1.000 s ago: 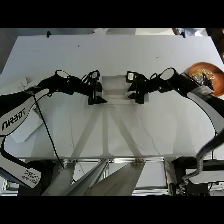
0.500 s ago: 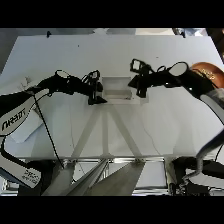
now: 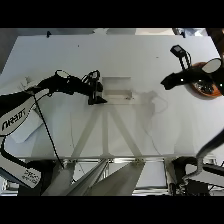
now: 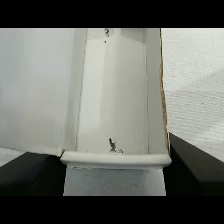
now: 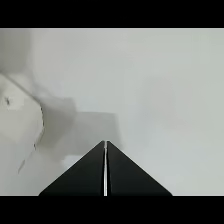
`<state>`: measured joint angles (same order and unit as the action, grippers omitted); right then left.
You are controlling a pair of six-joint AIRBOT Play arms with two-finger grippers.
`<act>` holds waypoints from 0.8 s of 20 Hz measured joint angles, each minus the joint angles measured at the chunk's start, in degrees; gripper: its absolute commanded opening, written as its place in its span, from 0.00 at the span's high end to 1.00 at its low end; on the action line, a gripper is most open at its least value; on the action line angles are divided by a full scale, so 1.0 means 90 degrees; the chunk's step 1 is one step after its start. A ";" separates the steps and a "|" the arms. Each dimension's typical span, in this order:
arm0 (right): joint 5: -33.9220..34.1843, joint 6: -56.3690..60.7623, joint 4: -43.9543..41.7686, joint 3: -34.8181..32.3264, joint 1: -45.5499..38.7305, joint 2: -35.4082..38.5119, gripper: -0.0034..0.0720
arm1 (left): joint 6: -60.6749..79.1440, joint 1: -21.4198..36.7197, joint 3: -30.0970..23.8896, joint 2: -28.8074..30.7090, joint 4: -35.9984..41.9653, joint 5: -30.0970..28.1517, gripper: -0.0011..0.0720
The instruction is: Fold the box and place the chain.
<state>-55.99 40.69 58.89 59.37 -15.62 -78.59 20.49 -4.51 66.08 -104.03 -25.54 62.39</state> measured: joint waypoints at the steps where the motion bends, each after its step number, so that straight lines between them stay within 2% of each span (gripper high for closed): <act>1: -0.0240 0.0180 0.0044 -0.0032 -0.0104 -0.0199 0.94 | -0.0002 0.0000 0.0000 0.0000 0.0000 0.0000 0.46; 4: -0.0695 0.0466 -0.0160 -0.0100 -0.0170 -0.0743 0.94 | -0.0002 0.0000 0.0000 0.0000 -0.0002 0.0000 0.46; 7: -0.0840 0.0556 -0.0469 -0.0126 0.0024 -0.1149 0.94 | -0.0002 0.0000 0.0000 0.0000 0.0000 0.0000 0.46; 16: -0.0452 0.0495 -0.1326 -0.0143 0.1018 -0.1498 0.93 | -0.0002 0.0000 0.0000 0.0000 0.0000 0.0002 0.46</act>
<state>-60.05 45.15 46.96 58.08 -6.46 -92.07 20.47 -4.51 66.08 -104.03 -25.54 62.41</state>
